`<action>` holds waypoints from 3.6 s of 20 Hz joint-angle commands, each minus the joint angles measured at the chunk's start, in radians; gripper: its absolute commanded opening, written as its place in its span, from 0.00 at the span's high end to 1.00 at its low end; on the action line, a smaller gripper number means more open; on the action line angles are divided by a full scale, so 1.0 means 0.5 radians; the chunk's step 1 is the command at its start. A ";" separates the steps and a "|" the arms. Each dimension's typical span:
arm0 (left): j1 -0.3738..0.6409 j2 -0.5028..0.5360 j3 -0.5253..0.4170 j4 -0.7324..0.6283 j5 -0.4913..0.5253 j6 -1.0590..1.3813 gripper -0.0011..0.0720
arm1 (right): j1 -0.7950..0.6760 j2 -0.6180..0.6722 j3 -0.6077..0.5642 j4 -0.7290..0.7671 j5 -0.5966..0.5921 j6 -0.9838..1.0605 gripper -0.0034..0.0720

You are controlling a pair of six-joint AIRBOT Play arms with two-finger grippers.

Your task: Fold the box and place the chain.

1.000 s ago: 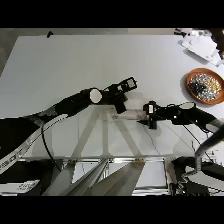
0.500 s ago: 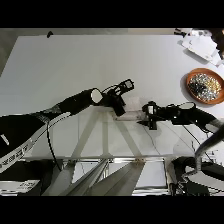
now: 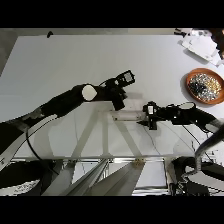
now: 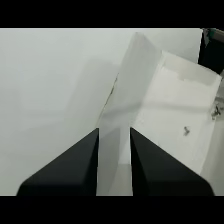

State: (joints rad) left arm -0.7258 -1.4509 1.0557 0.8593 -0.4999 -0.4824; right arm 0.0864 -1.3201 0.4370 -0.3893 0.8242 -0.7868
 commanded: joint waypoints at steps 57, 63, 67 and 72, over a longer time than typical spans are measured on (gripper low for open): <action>0.311 -0.073 -0.333 -0.518 -0.710 0.974 0.67 | -0.001 0.002 0.001 0.002 -0.002 0.001 0.40; 0.237 -0.160 -0.333 -0.507 -0.592 0.973 0.71 | -0.001 0.002 0.001 0.002 -0.002 0.001 0.40; 0.158 -0.237 -0.333 -0.575 -0.497 0.973 0.69 | -0.001 0.002 0.001 0.002 -0.002 0.001 0.40; 0.123 -0.240 -0.333 -0.607 -0.407 0.973 0.50 | -0.001 0.002 0.001 0.002 -0.002 0.001 0.40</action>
State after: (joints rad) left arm -0.6548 -1.5661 0.8894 0.5682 -0.7292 0.0040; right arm 0.0860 -1.3201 0.4370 -0.3874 0.8223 -0.7856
